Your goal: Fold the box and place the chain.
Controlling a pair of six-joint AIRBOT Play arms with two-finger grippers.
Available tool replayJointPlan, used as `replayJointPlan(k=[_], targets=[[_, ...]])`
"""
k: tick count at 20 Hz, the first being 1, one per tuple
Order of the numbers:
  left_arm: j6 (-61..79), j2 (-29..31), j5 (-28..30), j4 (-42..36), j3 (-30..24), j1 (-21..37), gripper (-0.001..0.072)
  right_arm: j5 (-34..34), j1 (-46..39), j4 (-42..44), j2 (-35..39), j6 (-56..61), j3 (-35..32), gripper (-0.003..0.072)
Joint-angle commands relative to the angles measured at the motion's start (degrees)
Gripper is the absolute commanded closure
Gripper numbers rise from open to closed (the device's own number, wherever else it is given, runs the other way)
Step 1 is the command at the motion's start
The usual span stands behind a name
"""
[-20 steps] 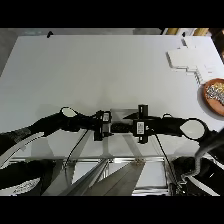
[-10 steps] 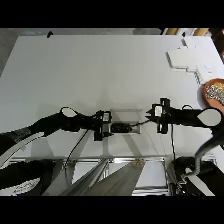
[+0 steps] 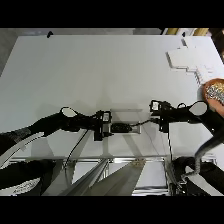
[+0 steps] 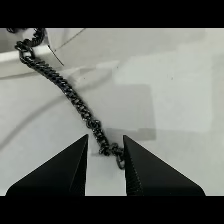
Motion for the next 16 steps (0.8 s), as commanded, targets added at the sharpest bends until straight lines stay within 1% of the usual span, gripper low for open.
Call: replayJointPlan(k=[1, 2, 3, 10, 11, 12, 14, 16], targets=[[0.00, 0.02, 0.02, 0.00, 0.00, 0.00, 0.0379, -3.17, 1.62, -0.50, -3.69, -2.43, -0.02, 0.0463], [0.00, 0.02, 0.02, 0.00, 0.00, 0.00, 0.0379, -3.69, 2.54, -0.52, -4.44, -2.54, -0.02, 0.0494], [0.02, 0.02, 0.02, 0.00, 0.00, 0.00, 0.0379, -4.22, 3.28, -0.52, -4.92, -2.54, -0.02, 0.0506], [0.00, 0.02, 0.02, 0.00, 0.00, 0.00, 0.0379, -4.28, 4.04, -0.76, -6.54, -2.51, -0.04, 0.0510], [0.00, 0.02, 0.02, 0.00, 0.00, 0.00, 0.0379, -4.00, 4.04, -0.98, -6.60, -2.49, -0.04, 0.0565], [0.00, 0.02, 0.02, 0.00, 0.00, 0.00, 0.0379, -3.41, 4.04, -1.44, -6.58, -2.49, -0.04, 0.0662], [0.02, 0.02, 0.02, 0.00, 0.00, 0.00, 0.0379, -1.36, 4.07, -3.28, -5.70, -2.25, 0.00, 0.0669], [0.00, 0.02, 0.02, 0.00, 0.00, 0.00, 0.0379, 1.07, 4.07, -7.63, -1.29, -0.94, 0.00, 0.0669]])
